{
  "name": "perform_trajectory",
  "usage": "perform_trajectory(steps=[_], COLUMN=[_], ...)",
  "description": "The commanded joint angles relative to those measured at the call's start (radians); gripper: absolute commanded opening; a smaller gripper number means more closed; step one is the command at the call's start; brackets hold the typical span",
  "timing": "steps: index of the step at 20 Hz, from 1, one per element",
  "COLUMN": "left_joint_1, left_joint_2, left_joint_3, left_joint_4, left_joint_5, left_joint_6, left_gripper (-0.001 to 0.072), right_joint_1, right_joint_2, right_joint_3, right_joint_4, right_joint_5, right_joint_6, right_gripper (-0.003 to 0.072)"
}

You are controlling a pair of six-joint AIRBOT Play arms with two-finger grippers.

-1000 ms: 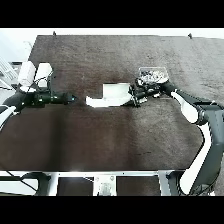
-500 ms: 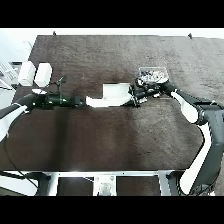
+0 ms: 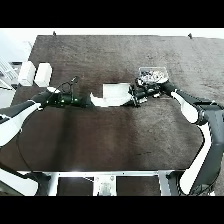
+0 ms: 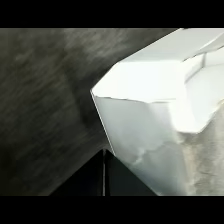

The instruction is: Fold the box and place the chain.

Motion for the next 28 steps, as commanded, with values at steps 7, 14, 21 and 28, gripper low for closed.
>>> perform_trajectory(steps=[7, 14, 21, 28], left_joint_1=[-0.015, -0.066, -0.114, -0.159], left_joint_2=[0.0, 0.0, 0.0, 0.0], left_joint_3=[0.105, 0.106, 0.2, 0.229], left_joint_4=[-0.001, -0.018, 0.159, 0.282], left_joint_5=[-0.114, -0.069, -0.036, 0.042], left_joint_6=[-0.016, -0.048, -0.308, -0.5], left_gripper=[0.0418, 0.0418, 0.0418, 0.0418], right_joint_1=[-0.001, -0.001, -0.001, -0.001], right_joint_2=[0.0, 0.0, 0.0, 0.0], right_joint_3=[0.0, 0.0, 0.0, 0.0], right_joint_4=[0.0, 0.0, 0.0, 0.0], right_joint_5=[0.0, 0.0, 0.0, 0.0], right_joint_6=[0.0, 0.0, 0.0, 0.0], right_gripper=[0.0477, 0.0477, 0.0477, 0.0477])
